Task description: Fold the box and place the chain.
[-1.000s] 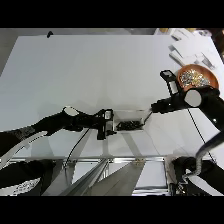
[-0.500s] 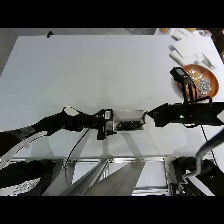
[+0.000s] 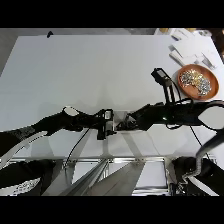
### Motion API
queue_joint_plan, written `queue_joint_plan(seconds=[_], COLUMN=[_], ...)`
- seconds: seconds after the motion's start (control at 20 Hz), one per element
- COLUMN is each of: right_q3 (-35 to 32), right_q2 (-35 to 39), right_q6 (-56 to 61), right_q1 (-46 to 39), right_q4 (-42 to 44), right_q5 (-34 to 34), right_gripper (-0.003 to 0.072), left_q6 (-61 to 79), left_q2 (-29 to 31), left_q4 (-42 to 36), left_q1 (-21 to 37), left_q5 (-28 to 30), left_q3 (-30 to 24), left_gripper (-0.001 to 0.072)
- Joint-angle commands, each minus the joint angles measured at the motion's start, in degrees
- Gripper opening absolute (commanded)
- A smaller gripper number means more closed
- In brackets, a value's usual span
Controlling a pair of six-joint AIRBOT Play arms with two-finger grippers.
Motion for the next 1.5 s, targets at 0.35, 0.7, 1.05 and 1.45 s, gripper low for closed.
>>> queue_joint_plan(seconds=[0.35, 0.7, 1.05, 1.45], right_q3=[4.96, 15.98, 15.65, 9.40], right_q2=[-4.61, -16.70, -25.57, -24.79], right_q6=[-5.16, -12.13, -24.76, -41.27], right_q1=[0.50, -10.03, -9.31, -4.11], right_q4=[-5.81, -11.74, -16.39, -8.72], right_q5=[0.48, 2.93, 7.50, 7.54], right_gripper=[0.0212, 0.0014, 0.0014, 0.0014], left_q6=[0.00, 0.00, 0.00, 0.00], left_q2=[0.02, 0.02, 0.02, 0.02], left_q4=[0.02, 0.02, 0.02, 0.02], left_q1=[-0.02, -0.02, -0.02, -0.02], left_q5=[0.00, 0.00, 0.00, 0.00], left_q3=[0.02, 0.02, 0.02, 0.02], left_gripper=[0.0070, 0.0070, 0.0070, 0.0070])
